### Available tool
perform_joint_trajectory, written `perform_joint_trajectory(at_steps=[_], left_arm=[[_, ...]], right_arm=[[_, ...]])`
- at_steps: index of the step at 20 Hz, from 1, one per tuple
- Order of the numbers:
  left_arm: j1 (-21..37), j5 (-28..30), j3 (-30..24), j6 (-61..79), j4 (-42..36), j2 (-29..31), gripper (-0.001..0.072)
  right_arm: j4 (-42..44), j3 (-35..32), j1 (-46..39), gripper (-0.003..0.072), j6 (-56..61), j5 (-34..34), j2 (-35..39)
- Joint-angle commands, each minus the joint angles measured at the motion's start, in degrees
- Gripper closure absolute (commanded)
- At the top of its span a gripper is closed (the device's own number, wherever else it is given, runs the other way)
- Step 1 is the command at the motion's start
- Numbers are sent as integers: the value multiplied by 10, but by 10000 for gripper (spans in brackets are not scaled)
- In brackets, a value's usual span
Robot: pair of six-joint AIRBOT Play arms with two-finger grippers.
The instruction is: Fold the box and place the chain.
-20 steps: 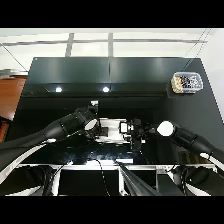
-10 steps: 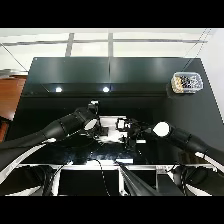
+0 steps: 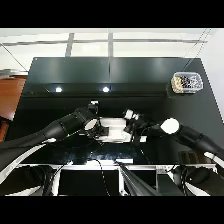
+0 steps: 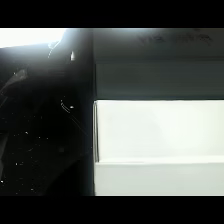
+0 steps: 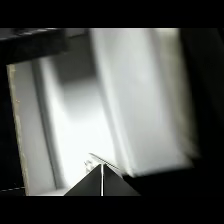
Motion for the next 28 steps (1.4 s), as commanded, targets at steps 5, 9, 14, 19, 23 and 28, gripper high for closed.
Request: perform_joint_trajectory(at_steps=[5, 9, 14, 19, 23, 28], left_arm=[[0, -3, 0, 1, 2, 0, 683], [0, -3, 0, 1, 5, 0, 683], [0, -3, 0, 1, 4, 0, 683], [2, -2, 0, 1, 5, 0, 683], [3, -2, 0, 0, 4, 0, 683], [2, -1, 0, 0, 4, 0, 682]], right_arm=[[-54, 2, -244, 660, 406, 161, 113], [-75, -47, -326, 660, 535, 231, 112], [-68, -127, -325, 659, 590, 194, 101], [22, -130, -237, 659, 589, 140, 50], [87, -113, -139, 636, 585, 73, 11], [80, -70, -117, 119, 560, 110, 11]])
